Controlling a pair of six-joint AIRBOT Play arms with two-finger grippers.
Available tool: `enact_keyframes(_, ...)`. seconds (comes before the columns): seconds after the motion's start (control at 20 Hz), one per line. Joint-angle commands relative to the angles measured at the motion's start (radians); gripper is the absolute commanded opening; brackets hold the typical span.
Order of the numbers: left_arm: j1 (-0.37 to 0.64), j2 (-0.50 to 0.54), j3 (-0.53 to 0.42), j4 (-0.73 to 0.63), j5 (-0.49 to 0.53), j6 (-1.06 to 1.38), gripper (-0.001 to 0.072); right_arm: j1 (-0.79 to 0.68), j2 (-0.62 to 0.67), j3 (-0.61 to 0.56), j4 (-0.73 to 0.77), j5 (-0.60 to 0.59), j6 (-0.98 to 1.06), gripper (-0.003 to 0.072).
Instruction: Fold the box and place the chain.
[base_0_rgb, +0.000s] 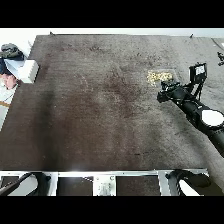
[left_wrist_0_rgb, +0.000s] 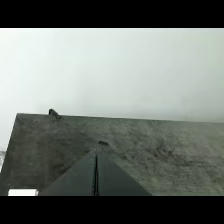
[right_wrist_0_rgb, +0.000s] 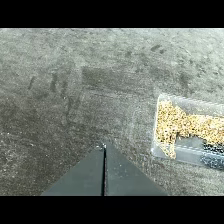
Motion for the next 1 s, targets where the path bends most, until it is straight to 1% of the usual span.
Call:
enact_keyframes(0.0, -0.001, 0.149, -0.188, -0.007, 0.1, 0.006, 0.0005, 0.001, 0.001, 0.0, 0.0, 0.0, 0.0, 0.0011)
enact_keyframes(0.15, -0.011, 0.246, -0.31, -0.009, 0.134, 0.008, 0.0005, 0.001, 0.001, 0.0, 0.0, 0.0, 0.0, 0.0011)
enact_keyframes(0.25, -0.062, 0.302, -0.371, -0.01, 0.185, 0.059, 0.0005, 0.001, 0.001, 0.0, 0.0, 0.0, 0.0, 0.0011)
enact_keyframes(0.3, -0.101, 0.336, -0.402, -0.01, 0.228, 0.076, 0.0005, 0.001, 0.001, 0.0, 0.0, 0.0, 0.0, 0.0011)
enact_keyframes(0.45, -0.211, 0.45, -0.492, -0.022, 0.427, 0.077, 0.0005, 0.001, 0.001, 0.0, 0.0, 0.0, 0.0, 0.0011)
enact_keyframes(0.55, -0.248, 0.514, -0.548, -0.022, 0.504, 0.077, 0.0005, 0.001, 0.001, 0.0, 0.0, 0.0, 0.0, 0.0011)
enact_keyframes(0.7, -0.25, 0.608, -0.648, -0.021, 0.517, 0.076, 0.0005, 0.001, 0.001, 0.0, 0.0, 0.0, 0.0, 0.0011)
enact_keyframes(0.75, -0.25, 0.646, -0.69, -0.022, 0.539, 0.076, 0.0005, 0.001, 0.001, 0.0, 0.0, 0.0, 0.0, 0.0011)
enact_keyframes(0.85, -0.25, 0.734, -0.769, -0.022, 0.576, 0.076, 0.0005, 0.001, 0.001, 0.0, 0.0, 0.0, 0.0, 0.0011)
enact_keyframes(0.95, -0.25, 0.821, -0.834, -0.021, 0.577, 0.076, 0.0005, 0.001, 0.001, 0.0, 0.0, 0.0, 0.0, 0.0011)
